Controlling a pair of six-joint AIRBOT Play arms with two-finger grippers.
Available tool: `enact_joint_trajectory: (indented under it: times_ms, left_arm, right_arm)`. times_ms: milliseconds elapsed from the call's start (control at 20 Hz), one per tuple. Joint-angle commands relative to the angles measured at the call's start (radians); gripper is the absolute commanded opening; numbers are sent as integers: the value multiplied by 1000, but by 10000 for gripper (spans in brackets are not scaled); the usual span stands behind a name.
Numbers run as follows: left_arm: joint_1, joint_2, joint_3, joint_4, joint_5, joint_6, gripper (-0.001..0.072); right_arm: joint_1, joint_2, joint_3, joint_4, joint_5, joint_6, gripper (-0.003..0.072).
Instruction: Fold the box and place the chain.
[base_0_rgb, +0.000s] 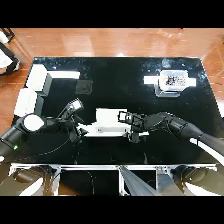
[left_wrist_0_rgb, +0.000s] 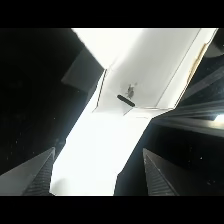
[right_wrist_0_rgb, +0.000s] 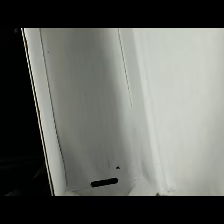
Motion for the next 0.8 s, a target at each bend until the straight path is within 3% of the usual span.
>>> enact_joint_trajectory:
  times_ms: [0,250,500,750]
  left_arm:
    - [1,-6,-5,-11,19,58,631]
    - [-32,-64,-5,-11,31,101,630]
    - [-137,-117,-5,-10,199,220,630]
    - [-160,-171,-4,-12,201,239,595]
  right_arm:
    - [1,0,0,0,48,-1,178]
    - [1,0,0,-49,51,0,178]
    - [1,0,0,-50,50,0,177]
    - [1,0,0,-50,50,0,178]
